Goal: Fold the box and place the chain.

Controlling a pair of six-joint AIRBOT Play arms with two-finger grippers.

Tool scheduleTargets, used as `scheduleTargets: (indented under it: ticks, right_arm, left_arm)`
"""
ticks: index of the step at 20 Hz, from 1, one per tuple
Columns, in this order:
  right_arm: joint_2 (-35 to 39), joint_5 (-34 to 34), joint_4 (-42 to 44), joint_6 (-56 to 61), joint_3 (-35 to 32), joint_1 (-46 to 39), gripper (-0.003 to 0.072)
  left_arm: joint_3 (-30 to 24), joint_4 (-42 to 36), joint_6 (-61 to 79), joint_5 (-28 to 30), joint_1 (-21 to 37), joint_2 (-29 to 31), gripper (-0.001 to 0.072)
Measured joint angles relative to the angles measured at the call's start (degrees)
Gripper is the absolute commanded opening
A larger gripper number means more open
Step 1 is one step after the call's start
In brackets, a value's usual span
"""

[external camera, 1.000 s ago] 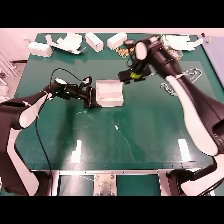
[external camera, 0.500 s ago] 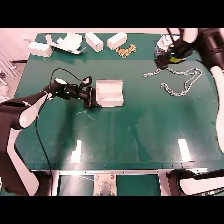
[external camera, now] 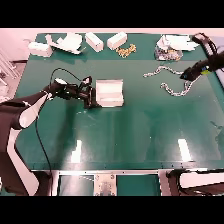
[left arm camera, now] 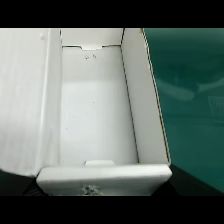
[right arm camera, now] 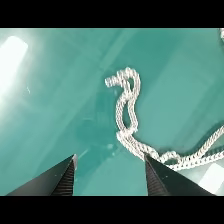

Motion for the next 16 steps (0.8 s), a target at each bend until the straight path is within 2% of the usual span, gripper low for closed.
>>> scheduleTargets:
  ticks: [4,7,16]
  right_arm:
    - [-0.79,-4.70,3.28,-12.48,-7.45,-4.70,0.0550]
    - [-2.97,-8.41,5.25,-20.59,-10.60,-5.79,0.0550]
    - [-10.99,-15.32,11.85,-34.56,-12.33,-5.86,0.0550]
  left_arm:
    - [0.02,0.00,-0.02,0.02,0.00,0.00,0.0579]
    - [0.02,0.00,0.00,0.02,0.00,0.00,0.0579]
    - [0.02,0.00,-0.02,0.00,0.00,0.00,0.0579]
